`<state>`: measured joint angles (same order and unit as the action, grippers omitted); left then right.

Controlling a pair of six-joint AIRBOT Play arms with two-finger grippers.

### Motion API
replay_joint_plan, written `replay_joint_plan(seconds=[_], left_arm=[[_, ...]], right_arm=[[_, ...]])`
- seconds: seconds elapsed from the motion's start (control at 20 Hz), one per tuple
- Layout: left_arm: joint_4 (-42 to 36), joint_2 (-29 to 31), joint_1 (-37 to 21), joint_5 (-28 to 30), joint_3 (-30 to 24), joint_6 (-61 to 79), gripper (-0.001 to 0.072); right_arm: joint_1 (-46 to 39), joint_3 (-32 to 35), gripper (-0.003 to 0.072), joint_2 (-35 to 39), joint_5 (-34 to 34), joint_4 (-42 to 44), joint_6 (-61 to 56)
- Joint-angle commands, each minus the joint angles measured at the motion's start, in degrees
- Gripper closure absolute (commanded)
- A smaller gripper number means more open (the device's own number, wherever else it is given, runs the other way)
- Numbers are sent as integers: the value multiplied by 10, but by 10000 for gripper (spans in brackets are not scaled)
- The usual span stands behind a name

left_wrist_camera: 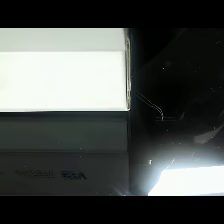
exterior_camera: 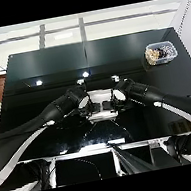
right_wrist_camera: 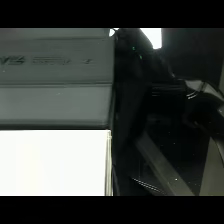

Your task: Fold the box and place the chain.

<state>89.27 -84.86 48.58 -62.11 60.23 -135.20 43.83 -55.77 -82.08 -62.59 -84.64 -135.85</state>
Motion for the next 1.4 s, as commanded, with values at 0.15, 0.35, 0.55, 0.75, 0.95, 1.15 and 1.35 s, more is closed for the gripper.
replay_joint_plan(seconds=[0.15,0.35,0.55,0.75,0.95,1.15,1.35], left_arm=[[0,0,0,1,0,0,678],[0,0,0,0,0,0,678],[0,0,0,-1,0,0,678],[-2,0,0,-1,0,0,678],[-2,0,0,-1,0,0,678],[-2,0,0,-1,0,0,678],[-2,0,0,-3,0,0,678]], right_arm=[[0,0,646,0,0,3,0],[0,0,645,0,-1,4,5],[0,0,532,0,-6,5,4],[0,0,500,0,-6,6,4],[-1,0,646,0,-1,17,9],[-3,-7,490,0,1,19,8],[-3,-21,417,1,-15,14,26]])
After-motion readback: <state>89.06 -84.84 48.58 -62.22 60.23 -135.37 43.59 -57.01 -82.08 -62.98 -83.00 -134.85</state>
